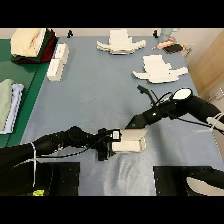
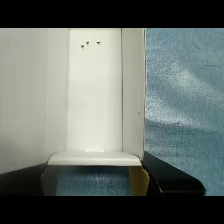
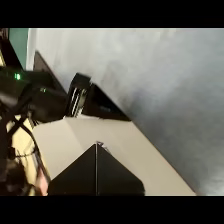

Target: Fold the box.

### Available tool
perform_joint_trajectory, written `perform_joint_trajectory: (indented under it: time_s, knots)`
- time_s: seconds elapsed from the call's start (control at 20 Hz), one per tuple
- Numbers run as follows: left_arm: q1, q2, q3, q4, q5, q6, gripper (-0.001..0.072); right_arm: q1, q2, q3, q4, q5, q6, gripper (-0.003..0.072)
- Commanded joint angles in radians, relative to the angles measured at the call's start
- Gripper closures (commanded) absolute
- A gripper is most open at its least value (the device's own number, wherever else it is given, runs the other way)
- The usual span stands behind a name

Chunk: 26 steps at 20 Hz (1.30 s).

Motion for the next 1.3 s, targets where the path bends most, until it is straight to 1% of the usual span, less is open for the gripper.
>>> perform_joint_trajectory:
  time_s: [0.0,0.1,0.3,0.45,0.55,0.65,0.9,1.05,1.1,1.15,1.25]
  knots:
    - [0.000,0.000,0.000,0.000,0.000,0.000,0.0120,0.151,0.078,-0.055,-0.154,-0.117,-0.049,0.0683]
    - [0.000,0.000,0.000,0.000,0.000,0.000,0.0120,0.233,0.140,-0.090,-0.249,-0.194,-0.020,0.0684]
    - [0.000,0.000,0.000,0.000,0.000,0.000,0.0120,0.384,0.269,-0.145,-0.383,-0.343,0.044,0.0683]
    - [0.000,0.000,0.000,0.000,0.000,0.000,0.0120,0.485,0.328,-0.176,-0.532,-0.438,0.132,0.0683]
    - [0.000,0.000,0.000,0.000,0.000,0.000,0.0120,0.536,0.339,-0.183,-0.620,-0.462,0.175,0.0683]
    - [0.000,0.000,0.000,0.000,0.000,0.000,0.0120,0.571,0.339,-0.193,-0.673,-0.478,0.194,0.0683]
    - [0.000,0.000,0.000,0.000,0.000,0.000,0.0120,0.626,0.345,-0.206,-0.705,-0.510,0.193,0.0683]
    - [0.000,0.000,0.000,0.000,0.000,0.000,0.0120,0.662,0.406,-0.206,-0.730,-0.514,0.192,0.0682]
    - [0.000,0.000,0.000,0.000,0.000,0.000,0.0120,0.668,0.433,-0.206,-0.733,-0.515,0.178,0.0624]
    - [0.000,0.000,0.000,0.000,0.000,0.000,0.0120,0.668,0.459,-0.206,-0.734,-0.516,0.145,0.0490]
    - [0.000,0.000,0.000,0.000,0.000,0.000,0.0120,0.668,0.488,-0.206,-0.770,-0.518,0.086,0.0339]
